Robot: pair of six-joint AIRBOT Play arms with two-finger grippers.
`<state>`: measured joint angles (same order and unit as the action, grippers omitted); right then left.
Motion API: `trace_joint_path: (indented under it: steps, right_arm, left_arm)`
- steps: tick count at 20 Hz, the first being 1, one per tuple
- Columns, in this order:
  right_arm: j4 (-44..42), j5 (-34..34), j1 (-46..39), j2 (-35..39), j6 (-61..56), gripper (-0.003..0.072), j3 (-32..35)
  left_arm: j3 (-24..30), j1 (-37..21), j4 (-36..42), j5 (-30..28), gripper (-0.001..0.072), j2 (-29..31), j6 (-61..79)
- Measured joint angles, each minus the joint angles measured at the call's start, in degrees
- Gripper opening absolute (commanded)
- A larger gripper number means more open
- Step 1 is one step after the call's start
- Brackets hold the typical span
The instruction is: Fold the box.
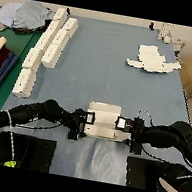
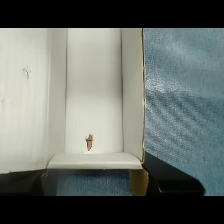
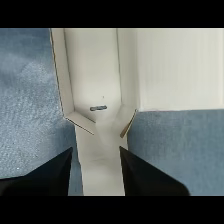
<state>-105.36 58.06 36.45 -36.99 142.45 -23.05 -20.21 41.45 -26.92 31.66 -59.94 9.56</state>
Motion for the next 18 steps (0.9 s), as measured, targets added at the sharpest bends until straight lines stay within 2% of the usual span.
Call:
trace_joint_path:
  steps: [4, 6, 8, 9, 16, 17, 18]
  right_arm:
    - [-0.3, -4.5, 0.0, -1.2, 1.2, 0.0446, 0.1]
    - [-2.6, -5.9, 0.0, -2.6, 3.4, 0.0346, 0.1]
    - [-5.6, -6.2, 0.0, -3.7, 5.8, 0.0188, 0.1]
    - [-7.0, -6.3, 0.1, -4.0, 6.8, 0.0151, 0.1]
    - [-12.7, -8.1, 0.9, -5.6, 11.1, 0.0164, 0.1]
    - [-13.1, -8.7, 1.3, -6.1, 11.5, 0.0218, 0.1]
    - [-13.4, -9.3, 1.6, -6.6, 11.6, 0.0452, 0.1]
  left_arm:
    - [0.0, 0.0, 0.0, 0.0, 0.0474, 0.0, 0.0]
    - [0.0, 0.0, 0.0, 0.0, 0.0474, 0.0, 0.0]
    - [0.0, 0.0, 0.0, 0.0, 0.0474, 0.0, 0.0]
    - [0.0, 0.0, 0.0, 0.0, 0.0474, 0.0, 0.1]
    - [0.0, 0.0, 0.0, 0.0, 0.0474, 0.0, 0.1]
    - [0.0, 0.0, 0.0, 0.0, 0.0474, 0.0, 0.1]
    - [0.0, 0.0, 0.0, 0.0, 0.0474, 0.0, 0.1]
